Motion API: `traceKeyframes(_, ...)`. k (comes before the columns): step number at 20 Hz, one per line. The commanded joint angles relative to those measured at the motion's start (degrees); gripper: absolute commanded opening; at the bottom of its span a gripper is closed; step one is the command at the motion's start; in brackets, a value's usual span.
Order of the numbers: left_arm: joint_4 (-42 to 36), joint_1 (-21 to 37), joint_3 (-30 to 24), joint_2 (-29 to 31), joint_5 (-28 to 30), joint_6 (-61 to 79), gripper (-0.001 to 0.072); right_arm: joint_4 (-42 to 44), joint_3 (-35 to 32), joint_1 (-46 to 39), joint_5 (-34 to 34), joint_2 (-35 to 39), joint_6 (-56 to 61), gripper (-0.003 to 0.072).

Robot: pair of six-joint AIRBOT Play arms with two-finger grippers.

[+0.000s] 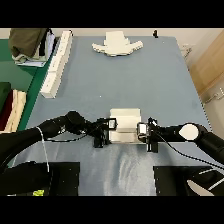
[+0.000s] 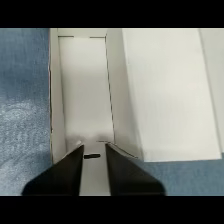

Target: Fold the box.

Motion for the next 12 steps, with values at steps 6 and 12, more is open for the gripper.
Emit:
traceKeyframes(6, 0.0, 0.0, 0.0, 0.0, 0.0, 0.0, 0.0522, 2.1, 0.0, 0.9, -1.2, -2.3, 0.0, 0.0689)
traceKeyframes(12, 0.0, 0.0, 0.0, 0.0, 0.0, 0.0, 0.0522, -7.3, 2.2, 0.9, 5.9, 0.2, 16.2, 0.0262)
